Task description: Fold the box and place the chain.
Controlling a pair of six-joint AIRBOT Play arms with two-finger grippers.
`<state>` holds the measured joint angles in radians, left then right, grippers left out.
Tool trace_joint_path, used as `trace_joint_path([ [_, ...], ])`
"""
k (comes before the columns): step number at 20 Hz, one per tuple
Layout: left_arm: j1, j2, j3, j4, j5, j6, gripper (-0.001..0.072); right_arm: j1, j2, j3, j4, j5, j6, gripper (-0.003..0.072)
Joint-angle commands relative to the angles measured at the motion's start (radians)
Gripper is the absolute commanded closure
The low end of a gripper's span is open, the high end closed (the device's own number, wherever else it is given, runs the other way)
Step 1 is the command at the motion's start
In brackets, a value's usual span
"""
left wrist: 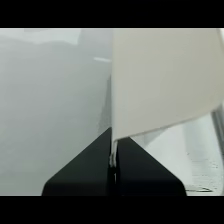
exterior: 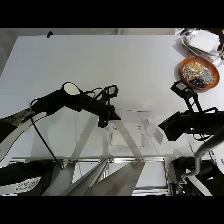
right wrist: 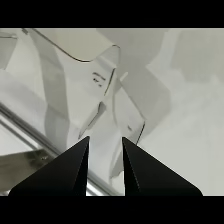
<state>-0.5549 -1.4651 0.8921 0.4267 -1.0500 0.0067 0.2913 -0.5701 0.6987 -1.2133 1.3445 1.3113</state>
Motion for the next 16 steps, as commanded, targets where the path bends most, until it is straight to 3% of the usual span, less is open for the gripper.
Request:
trace_joint_path([
  [1, -0.005, -0.045, -0.002, -0.002, 0.053, 0.023, 0.0708, 0.000, 0.024, 0.001, 0.014, -0.009, 0.001, 0.0449],
  [11, -0.005, -0.077, -0.002, -0.057, 0.165, 0.110, 0.0707, 0.000, 0.024, 0.001, 0.013, -0.086, 0.001, 0.0449],
  [16, 0.007, -0.085, -0.002, -0.002, 0.201, 0.125, 0.0702, 0.000, 0.024, 0.001, 0.013, -0.098, 0.001, 0.0449],
])
